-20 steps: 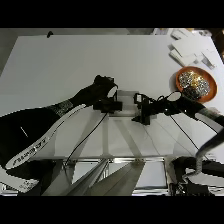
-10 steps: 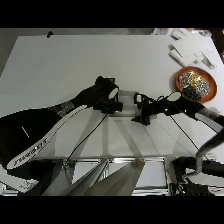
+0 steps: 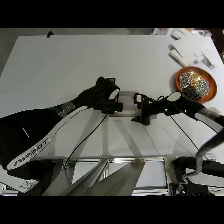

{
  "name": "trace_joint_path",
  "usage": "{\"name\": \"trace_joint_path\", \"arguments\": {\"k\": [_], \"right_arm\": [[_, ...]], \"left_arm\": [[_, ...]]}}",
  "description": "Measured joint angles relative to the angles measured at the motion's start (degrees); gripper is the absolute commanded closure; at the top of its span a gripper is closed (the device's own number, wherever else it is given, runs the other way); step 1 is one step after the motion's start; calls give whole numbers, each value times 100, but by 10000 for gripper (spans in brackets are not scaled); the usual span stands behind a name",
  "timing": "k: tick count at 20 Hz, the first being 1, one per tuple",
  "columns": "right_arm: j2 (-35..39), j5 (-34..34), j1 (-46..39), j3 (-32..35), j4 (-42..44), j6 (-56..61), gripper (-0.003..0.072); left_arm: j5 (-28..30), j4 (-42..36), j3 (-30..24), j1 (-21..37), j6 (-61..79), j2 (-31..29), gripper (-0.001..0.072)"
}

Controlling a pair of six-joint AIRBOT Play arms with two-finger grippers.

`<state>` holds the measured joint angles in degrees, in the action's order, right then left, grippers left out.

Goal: Fold the box and place the chain.

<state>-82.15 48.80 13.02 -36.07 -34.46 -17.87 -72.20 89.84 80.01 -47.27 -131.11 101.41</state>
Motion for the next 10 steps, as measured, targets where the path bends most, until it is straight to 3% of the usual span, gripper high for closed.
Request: {"name": "trace_joint_path", "arguments": {"k": [1,2,3,6,7,10], "right_arm": [[0,0,0,0,0,0,289],[0,0,0,0,0,0,289],[0,4,0,0,0,2,289],[0,2,0,0,4,4,289],[0,4,0,0,4,4,289],[0,2,0,0,-4,-4,289]], "left_arm": [[7,11,0,-9,42,0,608],[11,17,0,-20,74,0,688],[39,11,0,-26,79,0,706],[61,39,0,-44,157,-2,706],[61,39,0,-50,170,-2,683],[-4,63,-4,-55,240,-15,450]]}}
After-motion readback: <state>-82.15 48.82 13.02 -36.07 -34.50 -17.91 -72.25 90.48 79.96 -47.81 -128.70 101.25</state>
